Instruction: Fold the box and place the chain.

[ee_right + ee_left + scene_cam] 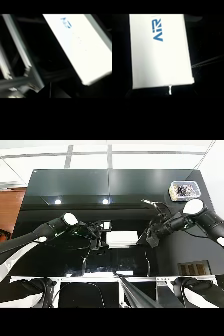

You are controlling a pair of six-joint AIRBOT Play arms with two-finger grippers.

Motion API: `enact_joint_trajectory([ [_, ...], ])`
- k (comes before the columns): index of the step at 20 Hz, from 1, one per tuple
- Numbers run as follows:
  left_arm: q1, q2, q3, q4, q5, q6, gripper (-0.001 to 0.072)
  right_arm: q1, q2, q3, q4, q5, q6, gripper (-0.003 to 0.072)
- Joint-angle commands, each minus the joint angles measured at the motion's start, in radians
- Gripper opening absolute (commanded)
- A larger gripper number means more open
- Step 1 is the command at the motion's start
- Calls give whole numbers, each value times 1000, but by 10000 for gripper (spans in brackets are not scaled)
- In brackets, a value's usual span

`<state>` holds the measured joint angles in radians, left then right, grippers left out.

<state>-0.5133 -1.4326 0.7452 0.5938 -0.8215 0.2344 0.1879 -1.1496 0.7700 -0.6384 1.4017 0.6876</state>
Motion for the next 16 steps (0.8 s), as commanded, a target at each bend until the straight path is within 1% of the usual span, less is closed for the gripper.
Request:
enact_joint_trajectory([
  [1,0,-1,0,0,2,0,390,-34,3,-98,295,-56,68,7],
  [2,0,-1,0,0,2,0,390,-27,2,-123,332,-119,77,8],
  [3,0,-1,0,0,2,0,390,-12,0,-140,333,-188,122,9],
  [4,0,-1,0,0,2,0,391,4,-2,-150,299,-246,182,12],
  [5,0,-1,0,0,2,0,390,23,-2,-151,230,-289,237,12],
  [6,0,-1,0,0,2,0,390,40,-2,-151,170,-315,270,12],
  [8,0,-1,0,-1,2,0,391,55,-2,-151,123,-360,309,13],
  [10,0,-1,0,-1,2,0,391,55,-2,-151,121,-402,314,13],
  [15,0,-1,0,-4,4,0,391,60,-20,-152,30,-411,408,12],
  [16,0,-1,0,-14,6,0,391,60,-27,-152,31,-410,409,13],
])
